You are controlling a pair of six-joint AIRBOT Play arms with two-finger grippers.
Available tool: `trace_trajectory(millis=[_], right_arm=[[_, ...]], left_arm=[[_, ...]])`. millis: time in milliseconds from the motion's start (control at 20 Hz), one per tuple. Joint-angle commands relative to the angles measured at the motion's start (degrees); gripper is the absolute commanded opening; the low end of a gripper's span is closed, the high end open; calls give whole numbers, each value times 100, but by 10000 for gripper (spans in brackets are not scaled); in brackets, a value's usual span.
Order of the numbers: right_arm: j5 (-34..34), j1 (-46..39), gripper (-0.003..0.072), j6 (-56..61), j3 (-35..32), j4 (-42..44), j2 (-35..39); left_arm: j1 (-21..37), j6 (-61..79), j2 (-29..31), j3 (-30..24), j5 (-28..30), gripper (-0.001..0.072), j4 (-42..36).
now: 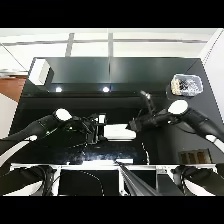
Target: Fold the box and place the chain.
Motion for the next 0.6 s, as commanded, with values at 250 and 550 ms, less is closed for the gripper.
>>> trace_trajectory(millis=[250,550], right_arm=[[817,-1917,28,-83,597,-98,1099],[763,-2218,28,-319,592,-122,1099]], left_arm=[[39,-354,254,28,-17,714,192],[378,-2835,1392,28,-533,714,2013]])
